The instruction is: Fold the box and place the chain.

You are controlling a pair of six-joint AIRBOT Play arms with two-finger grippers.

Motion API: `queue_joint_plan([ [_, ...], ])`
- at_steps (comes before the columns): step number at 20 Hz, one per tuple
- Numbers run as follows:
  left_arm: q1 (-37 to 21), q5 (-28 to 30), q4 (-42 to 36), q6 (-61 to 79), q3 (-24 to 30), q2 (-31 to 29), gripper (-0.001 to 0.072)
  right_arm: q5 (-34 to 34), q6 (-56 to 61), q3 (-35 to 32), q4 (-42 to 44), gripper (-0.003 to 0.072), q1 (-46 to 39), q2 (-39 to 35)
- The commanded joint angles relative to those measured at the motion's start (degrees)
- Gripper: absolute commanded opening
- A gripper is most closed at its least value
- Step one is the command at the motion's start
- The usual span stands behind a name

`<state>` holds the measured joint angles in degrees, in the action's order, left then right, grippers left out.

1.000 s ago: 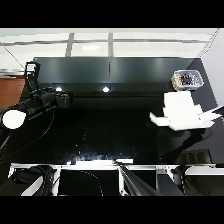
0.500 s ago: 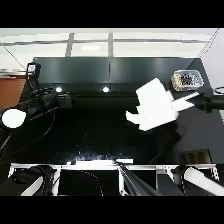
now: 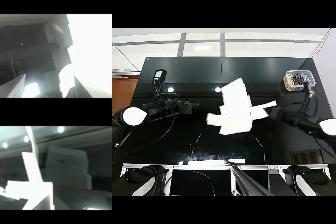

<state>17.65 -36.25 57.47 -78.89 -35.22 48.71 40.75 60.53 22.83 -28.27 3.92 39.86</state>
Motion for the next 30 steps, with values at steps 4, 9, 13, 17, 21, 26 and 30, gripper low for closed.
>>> queue_joint_plan([
  [4, 0.2, -2.9, -4.2, 0.0, 0.0, 4.5, 0.0707, -9.6, -13.5, -7.1, 4.2, 0.0014, 13.5, -2.3],
  [9, -1.1, -12.4, -14.0, 3.4, -0.6, 13.2, 0.0706, -14.0, -12.6, -7.3, 4.3, 0.0014, 18.4, -2.3],
  [13, -5.6, -17.1, -31.6, 21.9, -0.6, 21.1, 0.0707, -14.0, -11.4, -7.3, 4.3, 0.0014, 18.5, -2.3],
  [17, -8.9, -23.0, -36.0, 27.5, -1.3, 30.0, 0.0707, -14.0, -11.0, -7.3, 4.3, 0.0014, 18.5, -2.3],
  [21, -8.7, -30.7, -44.4, 43.9, -2.6, 36.1, 0.0708, -14.0, -9.7, -7.3, 4.3, 0.0014, 18.5, -2.3],
  [26, -7.9, -42.2, -40.3, 51.7, -9.9, 42.4, 0.0707, -14.0, -9.5, -7.3, 4.3, 0.0014, 18.5, -2.3],
  [30, -5.0, -42.3, -29.3, 52.0, -15.5, 43.7, 0.0539, -14.0, -9.1, -7.3, 4.3, 0.0014, 18.5, -2.3],
])
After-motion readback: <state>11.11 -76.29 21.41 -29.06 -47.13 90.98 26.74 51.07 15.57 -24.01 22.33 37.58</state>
